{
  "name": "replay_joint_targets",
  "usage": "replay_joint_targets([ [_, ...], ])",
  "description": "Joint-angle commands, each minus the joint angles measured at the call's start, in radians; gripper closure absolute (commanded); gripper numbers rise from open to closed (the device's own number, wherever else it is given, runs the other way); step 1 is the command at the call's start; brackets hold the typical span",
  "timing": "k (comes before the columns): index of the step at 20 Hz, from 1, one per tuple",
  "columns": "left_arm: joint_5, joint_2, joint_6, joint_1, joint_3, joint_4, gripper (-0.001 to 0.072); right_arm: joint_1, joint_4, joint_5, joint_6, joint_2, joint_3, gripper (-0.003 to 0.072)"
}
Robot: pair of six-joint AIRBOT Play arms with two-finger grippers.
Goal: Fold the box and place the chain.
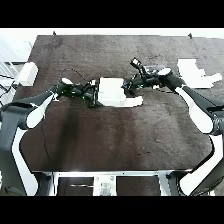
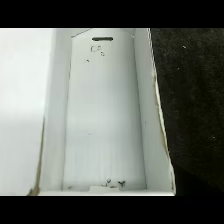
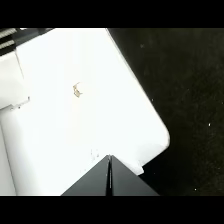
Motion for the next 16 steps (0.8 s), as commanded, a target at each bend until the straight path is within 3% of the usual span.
replay_joint_targets([
  [1, 0.0, 0.0, 0.001, 0.0, 0.0, 0.0, 0.0167, 0.001, -0.002, -0.022, 0.013, -0.037, 0.0, 0.0674],
  [7, 0.0, 0.0, 0.001, 0.0, 0.0, 0.0, 0.0167, 0.001, -0.002, 0.01, 0.008, -0.033, 0.016, 0.0673],
  [11, 0.0, 0.0, 0.001, 0.0, 0.0, 0.001, 0.0167, -0.002, -0.011, 0.059, 0.002, 0.054, 0.015, 0.0675],
  [16, 0.0, 0.0, 0.001, 0.0, 0.0, 0.001, 0.0167, -0.007, -0.223, 0.092, 0.002, 0.211, -0.043, 0.0671],
])
